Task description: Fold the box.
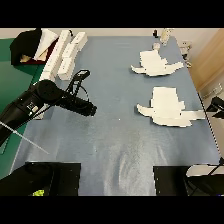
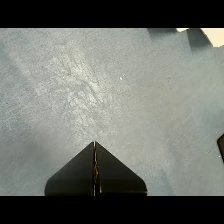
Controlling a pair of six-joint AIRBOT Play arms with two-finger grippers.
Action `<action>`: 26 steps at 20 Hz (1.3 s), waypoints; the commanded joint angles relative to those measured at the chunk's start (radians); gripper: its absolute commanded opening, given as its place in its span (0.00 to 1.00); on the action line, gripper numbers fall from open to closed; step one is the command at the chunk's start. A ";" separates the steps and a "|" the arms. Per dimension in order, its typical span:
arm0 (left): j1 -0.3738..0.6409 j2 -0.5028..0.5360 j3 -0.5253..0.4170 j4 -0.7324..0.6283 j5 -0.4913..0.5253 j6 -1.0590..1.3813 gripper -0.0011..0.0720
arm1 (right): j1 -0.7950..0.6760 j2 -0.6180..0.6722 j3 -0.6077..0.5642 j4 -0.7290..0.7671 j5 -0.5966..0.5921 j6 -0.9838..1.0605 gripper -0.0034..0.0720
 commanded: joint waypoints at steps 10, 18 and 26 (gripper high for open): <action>0.000 0.000 -0.001 0.000 0.000 0.000 0.03 | -0.063 -0.278 0.149 0.293 -0.309 -0.269 0.38; 0.000 0.000 -0.001 0.000 0.000 0.000 0.03 | 0.164 -0.269 0.133 0.502 -0.382 -0.330 0.05; 0.000 0.000 -0.001 0.000 0.000 0.000 0.03 | 0.492 0.078 -0.283 0.545 -0.089 -0.235 0.04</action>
